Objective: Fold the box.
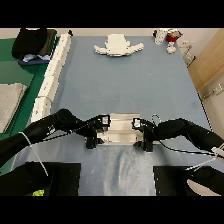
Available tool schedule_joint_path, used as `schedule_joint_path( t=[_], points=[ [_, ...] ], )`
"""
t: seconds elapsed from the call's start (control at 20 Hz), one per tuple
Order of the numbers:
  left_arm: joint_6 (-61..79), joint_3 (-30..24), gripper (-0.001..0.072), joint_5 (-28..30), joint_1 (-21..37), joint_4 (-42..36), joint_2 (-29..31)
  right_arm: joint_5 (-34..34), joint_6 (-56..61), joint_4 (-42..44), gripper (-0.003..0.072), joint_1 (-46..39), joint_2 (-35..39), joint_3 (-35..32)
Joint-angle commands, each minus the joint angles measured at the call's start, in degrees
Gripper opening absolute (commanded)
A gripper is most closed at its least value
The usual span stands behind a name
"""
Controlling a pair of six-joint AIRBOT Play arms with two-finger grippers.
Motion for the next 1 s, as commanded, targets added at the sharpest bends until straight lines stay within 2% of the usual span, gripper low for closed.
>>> schedule_joint_path(
  t=[0.0, 0.05, 0.35, 0.8, 0.85, 0.95],
  points=[
    [3.4, 0.0, 0.0319, 1.9, -0.7, -3.0, -1.6, 0.0, 0.0, 0.0, 0.0499, 0.0, 0.0, 0.0],
    [3.4, 0.1, 0.0226, 2.0, -0.9, -3.1, -2.0, 0.0, 0.0, 0.0, 0.0499, 0.0, 0.0, 0.0],
    [5.3, 0.3, 0.0223, 4.8, -3.9, -7.4, -3.1, 0.0, 0.0, 0.0, 0.0499, 0.0, 0.0, 0.0],
    [5.2, 0.3, 0.0226, 4.7, -4.3, -8.9, -5.4, 0.0, 0.0, 0.0, 0.0499, 0.0, 0.0, 0.0],
    [5.2, 0.3, 0.0273, 4.6, -4.3, -8.9, -5.4, 0.0, 0.0, 0.0, 0.0499, 0.0, 0.0, 0.0],
    [5.0, 0.3, 0.0530, 4.6, -4.3, -8.9, -5.4, 0.0, 0.0, 0.0, 0.0499, 0.0, 0.0, 0.0]
  ],
)
